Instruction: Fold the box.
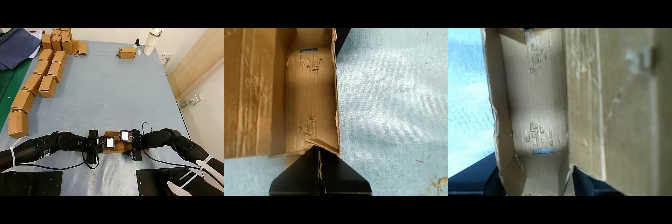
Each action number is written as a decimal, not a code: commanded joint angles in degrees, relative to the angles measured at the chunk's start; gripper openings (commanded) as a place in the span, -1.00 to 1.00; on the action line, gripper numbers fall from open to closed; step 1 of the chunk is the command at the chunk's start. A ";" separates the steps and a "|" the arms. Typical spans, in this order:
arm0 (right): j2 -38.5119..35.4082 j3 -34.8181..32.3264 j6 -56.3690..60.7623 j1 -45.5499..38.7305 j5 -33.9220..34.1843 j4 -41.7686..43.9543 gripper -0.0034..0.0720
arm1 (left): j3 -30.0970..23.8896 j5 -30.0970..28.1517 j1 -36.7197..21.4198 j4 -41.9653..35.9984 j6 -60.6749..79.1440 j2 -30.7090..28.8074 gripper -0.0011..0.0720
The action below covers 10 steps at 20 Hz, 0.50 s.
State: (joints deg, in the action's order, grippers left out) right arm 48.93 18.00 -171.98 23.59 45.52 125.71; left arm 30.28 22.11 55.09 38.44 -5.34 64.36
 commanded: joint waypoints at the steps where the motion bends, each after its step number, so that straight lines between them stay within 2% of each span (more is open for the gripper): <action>1: 0.02 0.00 0.00 0.07 0.00 0.02 0.41 | 0.00 -1.01 0.07 -1.55 0.00 1.25 -0.94; 4: 0.02 0.00 0.00 0.07 -0.02 0.02 0.41 | 0.02 -0.70 0.33 -2.69 0.02 1.73 -0.93; 5: 0.02 0.00 0.02 0.07 -0.02 0.02 0.40 | 0.02 -0.70 0.28 -2.69 0.02 1.73 -0.44; 6: 0.02 0.00 0.00 0.07 -0.02 0.04 0.40 | 0.02 -0.74 0.28 -2.69 0.00 1.73 0.32; 10: 0.02 0.00 0.00 0.07 -0.02 0.04 0.41 | 0.02 -0.74 0.28 -2.69 0.00 1.73 0.35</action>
State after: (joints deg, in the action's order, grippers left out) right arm 48.93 18.00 -172.05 23.59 45.60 125.58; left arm 30.26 21.50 55.37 36.07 -5.30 66.00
